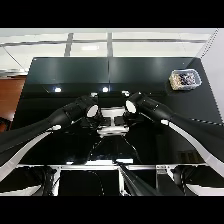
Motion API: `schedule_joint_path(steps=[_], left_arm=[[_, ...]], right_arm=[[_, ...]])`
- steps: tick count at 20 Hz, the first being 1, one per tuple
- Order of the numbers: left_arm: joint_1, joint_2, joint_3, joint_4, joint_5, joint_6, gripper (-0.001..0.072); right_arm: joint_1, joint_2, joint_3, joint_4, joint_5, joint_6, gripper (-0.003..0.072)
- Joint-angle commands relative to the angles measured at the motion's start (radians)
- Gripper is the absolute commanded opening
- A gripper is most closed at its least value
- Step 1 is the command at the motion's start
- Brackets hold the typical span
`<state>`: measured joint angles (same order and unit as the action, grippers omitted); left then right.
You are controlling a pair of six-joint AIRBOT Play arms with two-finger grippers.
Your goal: Fold the box and place the chain.
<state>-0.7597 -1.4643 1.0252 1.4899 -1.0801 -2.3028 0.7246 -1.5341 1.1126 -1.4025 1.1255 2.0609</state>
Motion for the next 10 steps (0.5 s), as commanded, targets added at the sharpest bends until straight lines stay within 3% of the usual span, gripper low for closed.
schedule_joint_path(steps=[1,4,5,6,7,8,10], left_arm=[[0.001,0.000,0.000,0.009,-0.002,0.006,0.0029],[0.001,0.000,0.000,0.009,-0.002,0.006,0.0029],[0.001,0.000,0.000,0.008,-0.002,0.006,0.0029],[0.001,0.000,0.000,0.009,-0.002,0.006,0.0029],[0.001,0.000,0.000,0.009,-0.002,0.006,0.0029],[0.001,0.000,0.000,0.009,-0.002,0.006,0.0029],[0.001,0.000,0.000,0.009,-0.002,0.006,0.0029]], right_arm=[[0.003,-0.003,0.001,-0.005,0.009,0.002,0.0014],[0.003,-0.002,0.001,-0.005,0.013,0.003,0.0019],[0.002,-0.002,0.001,-0.004,0.013,0.003,0.0142],[0.003,-0.002,0.001,-0.004,0.011,0.003,0.0206],[0.003,-0.002,0.001,-0.004,0.011,0.003,0.0199],[0.003,-0.002,0.001,-0.005,0.011,0.003,0.0044],[0.003,-0.002,0.001,-0.006,0.012,0.003,0.0013]])
